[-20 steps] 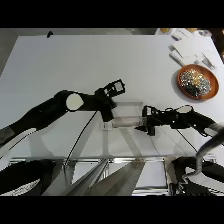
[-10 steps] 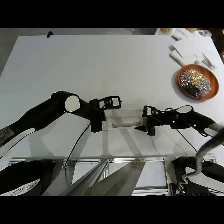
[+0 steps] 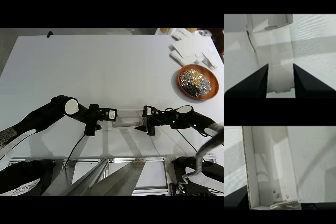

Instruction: Fold the box and place the chain.

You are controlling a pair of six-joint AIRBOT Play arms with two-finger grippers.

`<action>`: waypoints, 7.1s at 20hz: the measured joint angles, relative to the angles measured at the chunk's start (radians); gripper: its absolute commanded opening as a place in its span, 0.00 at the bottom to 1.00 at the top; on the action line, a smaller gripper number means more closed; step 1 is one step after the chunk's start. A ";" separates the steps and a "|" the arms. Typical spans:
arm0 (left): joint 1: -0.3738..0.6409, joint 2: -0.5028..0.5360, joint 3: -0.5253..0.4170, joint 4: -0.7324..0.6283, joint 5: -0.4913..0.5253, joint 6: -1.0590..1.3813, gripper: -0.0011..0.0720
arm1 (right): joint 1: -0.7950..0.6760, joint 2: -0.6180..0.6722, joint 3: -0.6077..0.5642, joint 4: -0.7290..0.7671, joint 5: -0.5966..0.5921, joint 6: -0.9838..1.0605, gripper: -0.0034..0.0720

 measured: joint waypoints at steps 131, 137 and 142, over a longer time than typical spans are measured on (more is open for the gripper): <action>-0.143 -0.050 0.051 -0.077 0.218 -1.593 0.50 | 0.000 0.000 0.000 0.000 0.001 0.001 0.65; -0.173 -0.079 0.116 0.046 0.159 -1.748 0.50 | 0.000 0.000 0.000 0.000 0.001 0.001 0.65; -0.194 -0.118 0.162 0.118 0.095 -1.838 0.50 | 0.000 0.000 0.000 0.000 0.000 0.001 0.65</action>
